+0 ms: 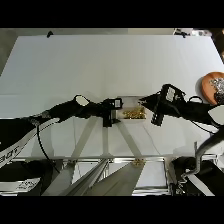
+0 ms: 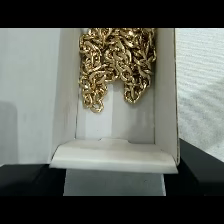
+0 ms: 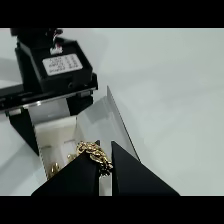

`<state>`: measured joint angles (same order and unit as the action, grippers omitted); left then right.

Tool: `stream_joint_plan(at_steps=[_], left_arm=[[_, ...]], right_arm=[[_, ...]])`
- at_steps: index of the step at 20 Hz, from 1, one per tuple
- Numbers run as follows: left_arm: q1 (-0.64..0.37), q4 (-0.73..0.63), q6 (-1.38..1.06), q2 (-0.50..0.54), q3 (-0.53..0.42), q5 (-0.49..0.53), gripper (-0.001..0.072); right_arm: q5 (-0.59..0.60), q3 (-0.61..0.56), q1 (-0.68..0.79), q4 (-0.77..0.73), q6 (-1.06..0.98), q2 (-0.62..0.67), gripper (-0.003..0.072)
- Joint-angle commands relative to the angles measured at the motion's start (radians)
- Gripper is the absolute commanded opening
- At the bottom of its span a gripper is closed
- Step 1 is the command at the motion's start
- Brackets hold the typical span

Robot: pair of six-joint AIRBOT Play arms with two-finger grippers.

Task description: Fold the box and place the chain.

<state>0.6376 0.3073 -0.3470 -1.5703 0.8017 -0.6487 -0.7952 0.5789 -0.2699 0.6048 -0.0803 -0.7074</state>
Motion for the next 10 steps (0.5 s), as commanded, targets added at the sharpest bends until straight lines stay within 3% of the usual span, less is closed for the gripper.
stream_joint_plan(at_steps=[1, 4, 10], left_arm=[[0.0, 0.0, 0.0, 0.001, 0.0, 0.0, 0.0497], [0.0, 0.0, 0.0, 0.001, 0.0, 0.001, 0.0497], [0.0, 0.0, 0.0, 0.001, 0.0, 0.001, 0.0497]], right_arm=[[0.049, 0.001, -0.035, -0.038, -0.021, -0.01, 0.001], [0.089, 0.001, -0.064, -0.07, -0.024, -0.029, 0.001], [0.085, 0.001, -0.047, 0.047, -0.146, -0.14, 0.0014]])
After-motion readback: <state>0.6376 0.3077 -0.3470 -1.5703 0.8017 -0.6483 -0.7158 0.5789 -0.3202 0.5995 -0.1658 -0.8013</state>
